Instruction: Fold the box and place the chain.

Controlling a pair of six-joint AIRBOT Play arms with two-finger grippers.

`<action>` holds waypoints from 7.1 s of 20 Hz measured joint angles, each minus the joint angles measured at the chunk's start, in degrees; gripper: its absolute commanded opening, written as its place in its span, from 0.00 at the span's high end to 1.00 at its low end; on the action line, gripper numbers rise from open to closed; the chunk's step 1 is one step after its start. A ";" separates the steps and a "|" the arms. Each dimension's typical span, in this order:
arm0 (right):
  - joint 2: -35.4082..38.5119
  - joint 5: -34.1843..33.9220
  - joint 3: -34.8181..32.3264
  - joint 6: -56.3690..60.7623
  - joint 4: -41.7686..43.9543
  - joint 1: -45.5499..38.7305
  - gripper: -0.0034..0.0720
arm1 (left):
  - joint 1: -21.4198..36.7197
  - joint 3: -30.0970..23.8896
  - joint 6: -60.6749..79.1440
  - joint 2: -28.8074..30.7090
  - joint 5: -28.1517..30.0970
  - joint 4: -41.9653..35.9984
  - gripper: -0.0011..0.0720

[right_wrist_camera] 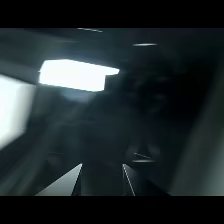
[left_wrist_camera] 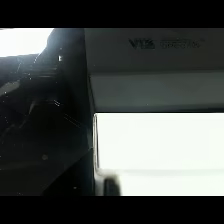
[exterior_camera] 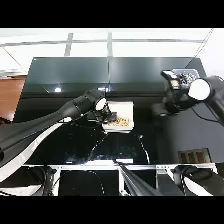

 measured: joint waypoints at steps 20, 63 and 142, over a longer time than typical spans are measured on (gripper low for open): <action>8.17 -8.92 -12.76 -0.33 2.19 -3.85 0.56 | -1.90 -0.37 1.64 8.55 -2.03 3.54 0.39; 8.20 -8.52 -12.76 0.70 10.03 -3.85 0.56 | 19.41 -18.71 137.90 4.31 8.28 -45.31 0.28; -7.54 -17.03 -8.59 -76.19 33.16 6.97 0.52 | 16.22 -18.62 137.85 4.22 10.25 -45.40 0.35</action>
